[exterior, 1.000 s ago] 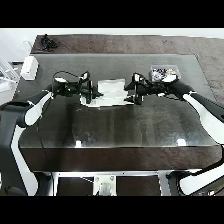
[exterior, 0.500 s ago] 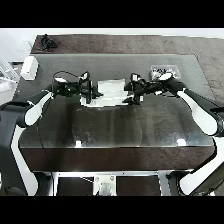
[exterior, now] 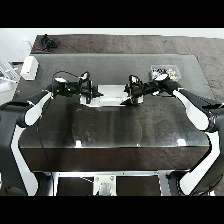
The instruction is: Fold the box and place the chain.
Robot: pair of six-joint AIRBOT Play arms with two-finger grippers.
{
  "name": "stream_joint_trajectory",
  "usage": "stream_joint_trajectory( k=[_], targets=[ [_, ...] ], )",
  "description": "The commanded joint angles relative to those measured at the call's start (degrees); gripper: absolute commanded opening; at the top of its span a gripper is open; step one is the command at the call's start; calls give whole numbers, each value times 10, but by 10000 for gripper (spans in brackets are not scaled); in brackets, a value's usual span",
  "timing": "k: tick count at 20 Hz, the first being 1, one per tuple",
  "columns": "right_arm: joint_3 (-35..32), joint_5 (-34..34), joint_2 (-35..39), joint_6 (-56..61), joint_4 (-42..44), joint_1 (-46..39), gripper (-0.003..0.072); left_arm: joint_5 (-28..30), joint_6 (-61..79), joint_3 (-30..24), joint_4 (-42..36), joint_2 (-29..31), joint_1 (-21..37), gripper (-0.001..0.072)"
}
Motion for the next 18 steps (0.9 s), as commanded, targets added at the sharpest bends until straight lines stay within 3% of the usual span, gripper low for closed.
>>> stream_joint_trajectory(
  k=[1, 18],
  targets=[
    [2, 10, -12, -5, 8, 0, 669, 1, 0, 1, 0, 0, 0, 21],
    [25, 14, -40, -15, 19, 3, 668, 1, 0, 1, 0, 1, 0, 21]
  ],
)
